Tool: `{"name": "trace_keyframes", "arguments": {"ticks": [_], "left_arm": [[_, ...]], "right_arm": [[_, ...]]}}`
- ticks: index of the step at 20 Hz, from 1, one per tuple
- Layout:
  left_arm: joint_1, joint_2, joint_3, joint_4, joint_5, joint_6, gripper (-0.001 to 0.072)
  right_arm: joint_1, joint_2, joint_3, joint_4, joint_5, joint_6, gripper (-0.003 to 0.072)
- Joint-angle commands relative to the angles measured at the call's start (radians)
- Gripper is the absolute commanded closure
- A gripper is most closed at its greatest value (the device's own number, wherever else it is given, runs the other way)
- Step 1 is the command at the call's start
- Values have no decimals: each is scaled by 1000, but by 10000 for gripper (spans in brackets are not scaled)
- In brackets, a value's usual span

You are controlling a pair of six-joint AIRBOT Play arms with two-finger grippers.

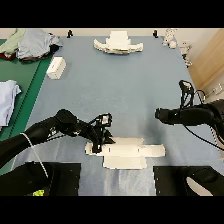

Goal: Fold the box.

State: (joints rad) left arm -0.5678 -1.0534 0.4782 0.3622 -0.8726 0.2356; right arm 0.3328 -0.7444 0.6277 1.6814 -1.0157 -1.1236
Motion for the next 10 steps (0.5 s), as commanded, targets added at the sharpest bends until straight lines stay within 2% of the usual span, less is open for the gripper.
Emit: {"name": "trace_keyframes", "arguments": {"ticks": [1, 5, 7, 10], "left_arm": [[0, -1, -1, 2, 0, 0, 699], [0, -1, -1, 2, 0, 0, 699], [0, -1, -1, 2, 0, 0, 699], [0, -1, -1, 2, 0, 0, 698]], "right_arm": [[53, 20, 0, 106, -188, -30, 683], [264, 136, 0, 152, -328, 70, 684], [406, 188, -13, 198, -321, 76, 684], [649, 201, -61, 200, -279, -42, 682]]}}
